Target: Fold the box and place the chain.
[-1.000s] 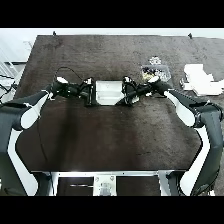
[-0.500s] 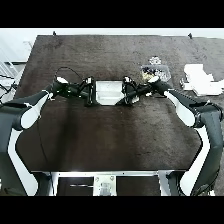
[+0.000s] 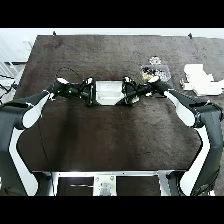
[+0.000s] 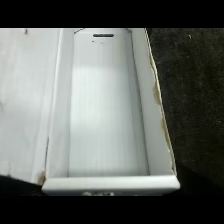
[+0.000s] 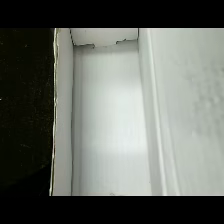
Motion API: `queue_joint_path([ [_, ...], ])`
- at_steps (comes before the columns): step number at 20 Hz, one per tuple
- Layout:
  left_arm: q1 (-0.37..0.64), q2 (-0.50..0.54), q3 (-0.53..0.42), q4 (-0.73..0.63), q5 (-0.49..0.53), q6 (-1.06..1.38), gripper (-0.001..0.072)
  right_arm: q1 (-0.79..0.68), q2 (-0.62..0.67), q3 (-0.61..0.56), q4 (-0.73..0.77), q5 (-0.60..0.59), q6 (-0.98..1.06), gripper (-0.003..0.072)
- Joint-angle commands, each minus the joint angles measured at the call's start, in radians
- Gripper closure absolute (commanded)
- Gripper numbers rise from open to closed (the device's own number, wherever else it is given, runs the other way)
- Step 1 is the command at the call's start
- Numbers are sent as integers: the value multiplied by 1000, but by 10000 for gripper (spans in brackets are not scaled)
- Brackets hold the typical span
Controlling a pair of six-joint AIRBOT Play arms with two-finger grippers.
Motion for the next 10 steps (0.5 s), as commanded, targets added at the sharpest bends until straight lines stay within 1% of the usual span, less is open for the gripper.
queue_joint_path([
  [1,-1,-3,2,-3,-4,17,-3,0,0,0,0,0,0,205],
  [2,-1,-3,2,-3,-5,26,70,0,0,0,0,0,0,205],
  [3,-1,-3,2,-3,-1,31,244,0,0,0,0,0,0,205],
  [10,0,-3,2,2,-2,32,238,0,0,0,0,0,0,205],
])
